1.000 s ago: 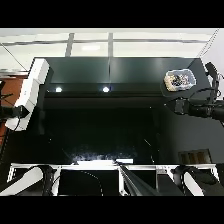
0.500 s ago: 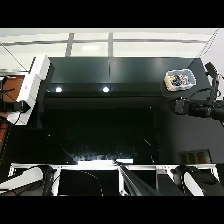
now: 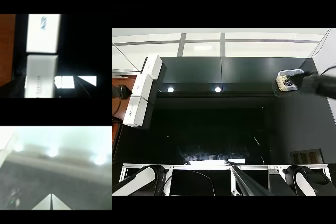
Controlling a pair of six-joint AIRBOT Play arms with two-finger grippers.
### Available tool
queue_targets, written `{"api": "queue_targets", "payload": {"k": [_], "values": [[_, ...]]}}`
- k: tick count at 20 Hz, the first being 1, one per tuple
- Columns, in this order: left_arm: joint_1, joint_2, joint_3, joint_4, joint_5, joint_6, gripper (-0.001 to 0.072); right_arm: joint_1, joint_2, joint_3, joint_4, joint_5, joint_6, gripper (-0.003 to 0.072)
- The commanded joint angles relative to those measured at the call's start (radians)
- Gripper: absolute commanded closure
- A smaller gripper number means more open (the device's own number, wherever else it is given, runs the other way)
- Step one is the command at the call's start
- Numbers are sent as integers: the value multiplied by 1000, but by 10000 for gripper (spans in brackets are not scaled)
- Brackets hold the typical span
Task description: Fold the box and place the chain.
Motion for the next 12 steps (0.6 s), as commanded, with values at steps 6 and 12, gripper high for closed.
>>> {"api": "queue_targets", "payload": {"k": [6, 12], "values": [[-333, 357, -72, -74, -70, -298, 685, 5, 135, 75, -623, 226, 394, 672], [-525, 699, -606, -4, 177, -418, 683, 5, 313, -503, -641, -160, 484, 669]]}}
